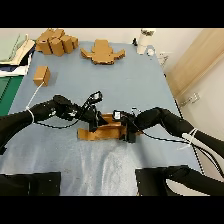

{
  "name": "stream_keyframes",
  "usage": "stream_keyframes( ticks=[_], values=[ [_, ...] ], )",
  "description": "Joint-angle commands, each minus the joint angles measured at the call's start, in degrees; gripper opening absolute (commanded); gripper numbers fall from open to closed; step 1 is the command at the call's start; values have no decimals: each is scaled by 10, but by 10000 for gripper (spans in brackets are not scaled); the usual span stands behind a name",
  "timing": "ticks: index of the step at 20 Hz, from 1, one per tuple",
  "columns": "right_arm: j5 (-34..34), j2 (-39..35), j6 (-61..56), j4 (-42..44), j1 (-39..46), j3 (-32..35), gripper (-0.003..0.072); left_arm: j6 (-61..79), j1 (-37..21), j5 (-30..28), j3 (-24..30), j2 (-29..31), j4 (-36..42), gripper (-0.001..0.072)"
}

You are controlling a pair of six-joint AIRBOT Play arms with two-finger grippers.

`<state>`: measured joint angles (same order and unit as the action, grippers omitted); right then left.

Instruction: Fold the box.

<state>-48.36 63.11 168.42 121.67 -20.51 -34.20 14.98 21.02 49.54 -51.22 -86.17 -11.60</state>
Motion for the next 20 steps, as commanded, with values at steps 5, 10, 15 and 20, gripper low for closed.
stream_keyframes(
  ticks=[5,10,15,20],
  values=[
    [-17,9,22,-47,4,-10,707,0,0,0,0,0,0,11],
    [24,11,36,-25,1,-10,707,0,0,0,0,0,0,11],
    [30,12,36,-17,0,-10,707,0,0,0,0,0,0,11],
    [22,23,36,-3,0,-10,707,0,0,0,0,0,0,11]
  ],
)
